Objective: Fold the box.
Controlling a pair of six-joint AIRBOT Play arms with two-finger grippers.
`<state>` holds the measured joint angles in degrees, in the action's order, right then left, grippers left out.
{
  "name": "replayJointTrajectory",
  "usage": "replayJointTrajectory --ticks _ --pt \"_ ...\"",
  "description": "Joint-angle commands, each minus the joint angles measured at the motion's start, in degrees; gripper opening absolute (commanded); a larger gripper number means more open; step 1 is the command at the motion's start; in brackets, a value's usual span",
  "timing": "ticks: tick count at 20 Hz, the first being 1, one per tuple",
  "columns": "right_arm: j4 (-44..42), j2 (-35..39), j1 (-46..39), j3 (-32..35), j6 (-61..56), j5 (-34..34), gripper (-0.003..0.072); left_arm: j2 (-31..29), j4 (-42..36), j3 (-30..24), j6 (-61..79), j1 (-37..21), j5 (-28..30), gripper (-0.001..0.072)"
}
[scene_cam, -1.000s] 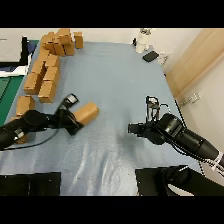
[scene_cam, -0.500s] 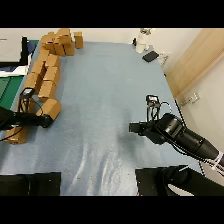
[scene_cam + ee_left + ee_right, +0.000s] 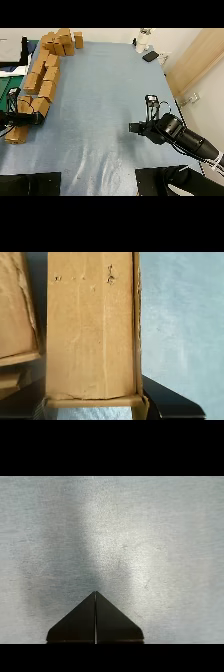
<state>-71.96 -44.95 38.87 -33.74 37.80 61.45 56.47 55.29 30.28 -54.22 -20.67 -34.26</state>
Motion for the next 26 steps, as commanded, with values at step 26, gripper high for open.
replayJointTrajectory --ticks 26 --pt "-2.47 0.04 0.07 -0.11 2.34 -1.05 0.0004 0.22 6.82 3.34 -2.40 -0.26 -7.28 0.0698"
